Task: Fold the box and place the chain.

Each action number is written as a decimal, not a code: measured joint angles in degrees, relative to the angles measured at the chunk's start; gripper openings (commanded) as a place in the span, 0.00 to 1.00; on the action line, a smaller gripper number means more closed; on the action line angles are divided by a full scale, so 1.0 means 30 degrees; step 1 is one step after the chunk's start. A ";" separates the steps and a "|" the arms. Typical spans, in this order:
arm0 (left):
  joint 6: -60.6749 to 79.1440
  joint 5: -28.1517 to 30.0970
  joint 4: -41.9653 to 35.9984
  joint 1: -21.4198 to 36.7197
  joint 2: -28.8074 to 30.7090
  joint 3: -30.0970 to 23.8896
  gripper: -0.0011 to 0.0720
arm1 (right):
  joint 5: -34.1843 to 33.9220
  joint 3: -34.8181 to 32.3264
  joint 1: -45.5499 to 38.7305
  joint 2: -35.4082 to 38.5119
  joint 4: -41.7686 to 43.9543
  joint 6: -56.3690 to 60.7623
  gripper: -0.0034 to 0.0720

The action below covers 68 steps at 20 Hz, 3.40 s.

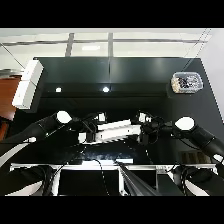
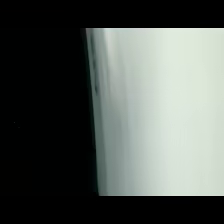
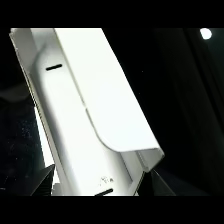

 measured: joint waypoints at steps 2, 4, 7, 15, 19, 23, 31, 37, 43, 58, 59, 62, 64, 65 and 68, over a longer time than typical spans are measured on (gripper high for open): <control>0.0007 -0.0138 0.0007 0.0000 -0.0036 0.0262 0.05 | 0.0255 0.0000 0.0117 -0.0175 0.0372 -0.0408 0.97; 0.0015 -0.0175 0.0022 0.0000 -0.0233 0.0532 0.05 | 0.0452 0.0000 0.0372 -0.0291 0.0539 -0.0619 0.97; 0.0000 -0.0328 0.0073 0.0000 -0.0721 0.0867 0.05 | 0.0503 0.0000 0.0823 -0.0503 0.0233 -0.0780 0.97; -0.1158 -0.0408 0.1348 0.0022 -0.1056 0.1137 0.05 | 0.0619 0.0940 -0.1020 0.0138 -0.5705 0.3665 0.97; -0.1435 -0.0474 0.1719 0.0022 -0.1078 0.1137 0.05 | 0.2033 0.0954 -0.1319 0.0342 -0.9282 0.7373 0.97; -0.1501 -0.0590 0.1902 0.0022 -0.1078 0.1151 0.05 | 0.2251 0.0452 -0.0117 0.0386 -0.9872 0.8633 0.98; -0.1574 -0.0714 0.1945 0.0022 -0.1078 0.1151 0.05 | -0.2361 -0.0262 0.3067 0.0401 -0.7417 0.9173 0.98; -0.1552 -0.0714 0.1938 0.0022 -0.1078 0.1151 0.05 | -0.3512 0.0036 0.3475 0.0612 -0.7038 0.9085 0.98; -0.1530 -0.0714 0.1931 0.0022 -0.1086 0.1151 0.05 | -0.3934 0.0262 0.3490 0.0954 -0.7155 0.9020 0.98; -0.1523 -0.0721 0.1872 0.0015 -0.1086 0.1151 0.05 | -0.4721 0.0291 0.3067 0.1406 -0.7366 0.8881 0.98; -0.1523 -0.0721 0.1865 0.0015 -0.1086 0.1151 0.05 | -0.4561 0.0284 0.2936 0.1413 -0.7351 0.8867 0.98; -0.1523 -0.0721 0.1865 0.0015 -0.1086 0.1151 0.05 | -0.4197 0.0291 0.2528 0.1268 -0.6579 0.8043 0.98; -0.1523 -0.0721 0.1858 0.0015 -0.1086 0.1151 0.05 | -0.3781 0.0328 0.2222 0.1005 -0.5173 0.6645 0.98; -0.1523 -0.0721 0.1858 0.0015 -0.1086 0.1151 0.05 | -0.3526 0.0342 0.2069 0.0838 -0.4415 0.5850 0.98; -0.1523 -0.0721 0.1858 0.0015 -0.1086 0.1151 0.05 | -0.3082 0.0386 0.1566 0.0328 -0.2310 0.3665 0.98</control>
